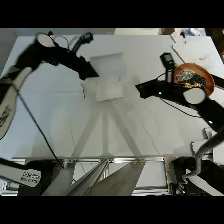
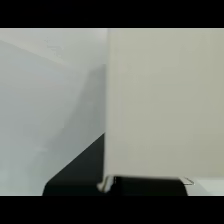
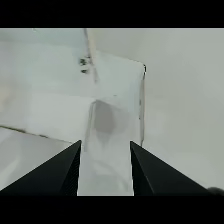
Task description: Fold the box and place the chain.
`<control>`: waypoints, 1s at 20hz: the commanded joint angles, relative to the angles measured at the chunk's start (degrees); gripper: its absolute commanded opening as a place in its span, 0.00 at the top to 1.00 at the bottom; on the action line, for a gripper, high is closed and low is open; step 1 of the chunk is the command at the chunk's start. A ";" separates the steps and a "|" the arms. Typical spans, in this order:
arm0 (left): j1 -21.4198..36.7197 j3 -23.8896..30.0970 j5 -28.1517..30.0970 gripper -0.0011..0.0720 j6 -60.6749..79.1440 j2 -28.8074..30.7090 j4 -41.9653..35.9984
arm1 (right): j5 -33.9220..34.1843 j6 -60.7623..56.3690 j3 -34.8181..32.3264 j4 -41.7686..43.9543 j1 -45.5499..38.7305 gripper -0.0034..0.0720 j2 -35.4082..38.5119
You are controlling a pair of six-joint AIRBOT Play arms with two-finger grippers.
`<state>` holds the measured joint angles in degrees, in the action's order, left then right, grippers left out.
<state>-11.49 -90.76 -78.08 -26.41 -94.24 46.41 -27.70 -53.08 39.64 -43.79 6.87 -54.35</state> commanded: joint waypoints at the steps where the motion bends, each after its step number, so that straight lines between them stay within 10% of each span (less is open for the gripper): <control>1: 0.44 0.00 -6.86 0.98 -2.54 9.57 7.52 | -0.59 -7.74 0.07 -10.64 0.00 0.51 10.58; 5: -0.46 5.11 -13.29 0.98 -4.33 11.89 4.09 | -1.51 -19.02 0.07 -26.01 0.02 0.51 20.13; 11: -6.84 19.04 7.04 0.98 5.99 10.32 -1.16 | -8.94 -21.97 0.04 -32.79 0.02 0.51 24.50; 20: -15.06 19.56 14.05 0.98 17.99 -3.69 -9.03 | -9.29 -21.97 0.04 -34.71 0.02 0.57 23.54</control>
<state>-24.95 -71.50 -67.22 -15.11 -94.21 42.54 -36.67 -74.85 39.64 -77.80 6.87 -30.50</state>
